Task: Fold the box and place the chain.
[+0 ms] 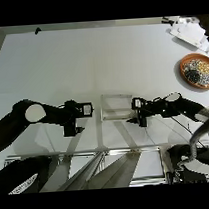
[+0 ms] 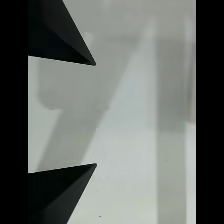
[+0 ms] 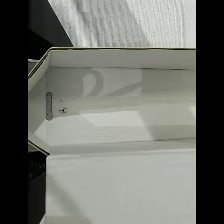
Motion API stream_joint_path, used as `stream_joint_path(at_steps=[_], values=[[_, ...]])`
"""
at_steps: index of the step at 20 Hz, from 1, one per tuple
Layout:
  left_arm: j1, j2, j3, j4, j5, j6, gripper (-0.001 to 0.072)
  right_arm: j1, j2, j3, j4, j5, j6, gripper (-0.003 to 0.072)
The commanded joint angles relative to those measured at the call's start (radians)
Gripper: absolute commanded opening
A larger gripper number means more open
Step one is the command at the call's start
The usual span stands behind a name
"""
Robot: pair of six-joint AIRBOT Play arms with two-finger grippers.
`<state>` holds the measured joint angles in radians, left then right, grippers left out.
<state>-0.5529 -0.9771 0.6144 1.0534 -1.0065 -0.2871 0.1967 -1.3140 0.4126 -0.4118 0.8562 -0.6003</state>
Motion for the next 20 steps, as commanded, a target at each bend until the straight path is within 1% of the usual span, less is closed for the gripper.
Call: stream_joint_path(at_steps=[1, 3, 5, 6, 8, 10, 16, 20], values=[[0.086, -0.171, -0.037, -0.349, 0.056, 0.468, 0.0705, 0.000, 0.001, 0.001, 0.000, 0.000, 0.000, 0.0421], [0.097, -0.247, -0.037, -0.433, 0.076, 0.558, 0.0706, 0.000, 0.001, 0.001, 0.000, 0.000, 0.000, 0.0421], [0.098, -0.284, -0.037, -0.505, 0.087, 0.683, 0.0708, 0.000, 0.001, 0.001, 0.000, 0.000, 0.000, 0.0421], [0.101, -0.299, -0.037, -0.539, 0.108, 0.708, 0.0709, 0.000, 0.001, 0.001, 0.000, 0.000, 0.000, 0.0421], [0.106, -0.336, -0.037, -0.567, 0.158, 0.710, 0.0708, 0.000, 0.001, 0.001, 0.000, 0.000, 0.000, 0.0421], [0.101, -0.366, -0.037, -0.576, 0.168, 0.746, 0.0706, 0.000, 0.001, 0.001, 0.000, 0.000, 0.000, 0.0421], [0.087, -0.388, -0.037, -0.733, 0.181, 0.905, 0.0704, 0.000, 0.001, 0.001, 0.000, 0.000, 0.000, 0.0421], [0.063, -0.411, -0.037, -0.754, 0.181, 0.919, 0.0703, 0.000, 0.001, 0.001, 0.000, 0.000, 0.000, 0.0421]])
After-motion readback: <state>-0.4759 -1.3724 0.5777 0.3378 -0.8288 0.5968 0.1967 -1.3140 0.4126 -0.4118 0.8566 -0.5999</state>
